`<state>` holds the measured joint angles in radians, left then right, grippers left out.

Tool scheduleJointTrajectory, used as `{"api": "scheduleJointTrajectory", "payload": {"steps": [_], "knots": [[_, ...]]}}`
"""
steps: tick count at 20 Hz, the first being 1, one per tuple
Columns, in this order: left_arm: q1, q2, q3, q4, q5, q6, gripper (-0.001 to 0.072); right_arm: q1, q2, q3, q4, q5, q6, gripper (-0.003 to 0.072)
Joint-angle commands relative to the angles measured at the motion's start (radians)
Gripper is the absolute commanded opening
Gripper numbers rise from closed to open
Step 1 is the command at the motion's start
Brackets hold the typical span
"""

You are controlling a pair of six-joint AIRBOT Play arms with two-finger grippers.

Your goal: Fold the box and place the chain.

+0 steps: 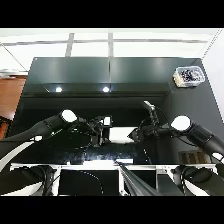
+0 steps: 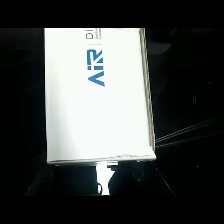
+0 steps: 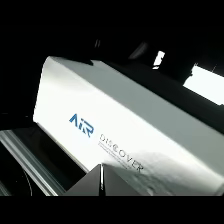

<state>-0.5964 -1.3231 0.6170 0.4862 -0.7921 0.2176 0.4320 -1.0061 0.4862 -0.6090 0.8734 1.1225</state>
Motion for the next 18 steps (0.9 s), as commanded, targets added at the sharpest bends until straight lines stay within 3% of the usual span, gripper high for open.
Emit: {"api": "scheduleJointTrajectory", "payload": {"steps": [1,7,9,13,16,18], "knots": [[0.0,0.0,0.0,0.002,-0.002,0.002,0.0463,-0.013,0.031,0.075,0.006,0.086,-0.014,0.0034],[0.002,0.002,0.001,0.004,0.0,0.002,0.0486,-0.191,0.173,0.139,-0.019,0.111,-0.012,0.0036],[0.008,0.022,0.001,0.024,0.0,-0.009,0.0712,-0.262,0.187,0.139,-0.051,0.146,-0.011,0.0036],[0.018,0.139,0.002,0.16,-0.003,-0.158,0.0714,-0.356,0.187,0.139,-0.055,0.183,-0.013,0.0036],[0.016,0.264,0.005,0.227,-0.061,-0.351,0.0714,-0.368,0.187,0.139,-0.058,0.169,-0.015,0.0035],[-0.001,0.282,0.028,0.247,-0.084,-0.488,0.0709,-0.368,0.187,0.139,-0.058,0.146,-0.016,0.0035]]}}
